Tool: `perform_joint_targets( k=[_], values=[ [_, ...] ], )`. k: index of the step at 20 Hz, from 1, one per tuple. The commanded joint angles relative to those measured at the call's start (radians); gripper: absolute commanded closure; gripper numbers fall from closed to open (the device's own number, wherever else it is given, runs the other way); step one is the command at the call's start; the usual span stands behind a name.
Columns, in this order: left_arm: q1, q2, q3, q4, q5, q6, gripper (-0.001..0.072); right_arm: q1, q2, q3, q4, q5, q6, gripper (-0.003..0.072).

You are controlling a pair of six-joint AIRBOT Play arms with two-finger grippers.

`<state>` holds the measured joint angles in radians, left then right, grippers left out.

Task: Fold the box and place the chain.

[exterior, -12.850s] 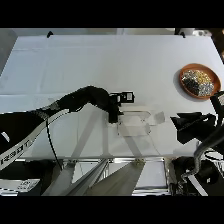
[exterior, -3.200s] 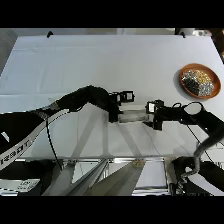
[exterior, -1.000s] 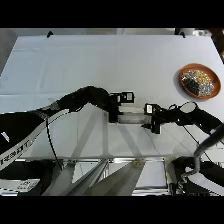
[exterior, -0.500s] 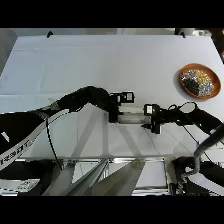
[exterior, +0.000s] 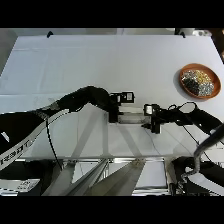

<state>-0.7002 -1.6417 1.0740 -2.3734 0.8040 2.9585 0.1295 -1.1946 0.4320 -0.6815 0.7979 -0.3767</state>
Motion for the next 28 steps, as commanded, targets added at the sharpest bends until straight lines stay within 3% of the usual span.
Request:
perform_joint_targets(
  k=[1, 17, 18, 20, 21, 24, 28],
  values=[
    [0.000, 0.000, 0.000, 0.000, 0.000, 0.000, 0.0696, -0.001, 0.000, 0.000, 0.000, -0.002, 0.002, 0.0249],
    [0.000, 0.000, 0.000, 0.000, 0.018, 0.000, 0.0691, -0.001, 0.000, 0.000, 0.001, -0.002, 0.002, 0.0249],
    [0.000, 0.000, 0.000, 0.004, 0.019, 0.000, 0.0627, -0.001, 0.000, 0.000, 0.001, -0.002, 0.002, 0.0249],
    [0.002, 0.005, 0.000, 0.008, 0.041, -0.001, 0.0298, -0.001, 0.000, 0.000, 0.001, -0.002, 0.002, 0.0249],
    [0.003, 0.012, 0.000, 0.011, 0.046, -0.015, 0.0265, -0.001, 0.000, 0.000, 0.001, -0.002, 0.002, 0.0249],
    [0.012, 0.047, 0.000, 0.048, 0.045, -0.075, 0.0265, -0.001, 0.000, 0.000, 0.001, -0.002, 0.002, 0.0249],
    [0.044, 0.131, 0.000, 0.226, 0.061, -0.230, 0.0265, -0.001, 0.000, 0.000, 0.001, -0.002, 0.002, 0.0249]
  ],
)
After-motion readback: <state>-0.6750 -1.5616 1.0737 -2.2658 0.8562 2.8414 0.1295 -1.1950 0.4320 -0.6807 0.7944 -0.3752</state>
